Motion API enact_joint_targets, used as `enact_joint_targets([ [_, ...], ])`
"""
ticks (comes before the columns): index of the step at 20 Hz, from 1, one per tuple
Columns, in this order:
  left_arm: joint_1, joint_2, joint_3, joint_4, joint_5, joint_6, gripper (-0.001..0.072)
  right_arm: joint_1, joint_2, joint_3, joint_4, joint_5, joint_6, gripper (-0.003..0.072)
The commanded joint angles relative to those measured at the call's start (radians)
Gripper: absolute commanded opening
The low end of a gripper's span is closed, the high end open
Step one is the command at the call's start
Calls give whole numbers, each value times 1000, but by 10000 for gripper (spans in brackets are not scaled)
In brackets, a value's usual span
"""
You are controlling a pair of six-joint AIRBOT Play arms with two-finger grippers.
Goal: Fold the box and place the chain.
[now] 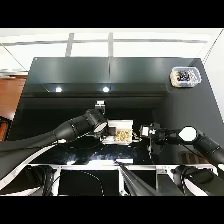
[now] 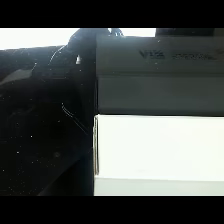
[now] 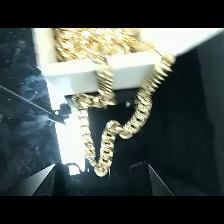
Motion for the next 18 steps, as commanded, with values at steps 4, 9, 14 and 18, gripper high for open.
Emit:
enact_joint_targets([
  [4,0,0,0,0,0,0,31,37,-13,-1,-33,-48,-25,704],
  [9,0,0,0,0,0,0,31,37,-15,-1,-32,-49,-25,700],
  [14,0,0,0,0,0,0,31,37,-16,-1,27,-39,-11,539],
  [18,0,0,0,0,0,0,31,37,-16,-1,40,-50,39,538],
])
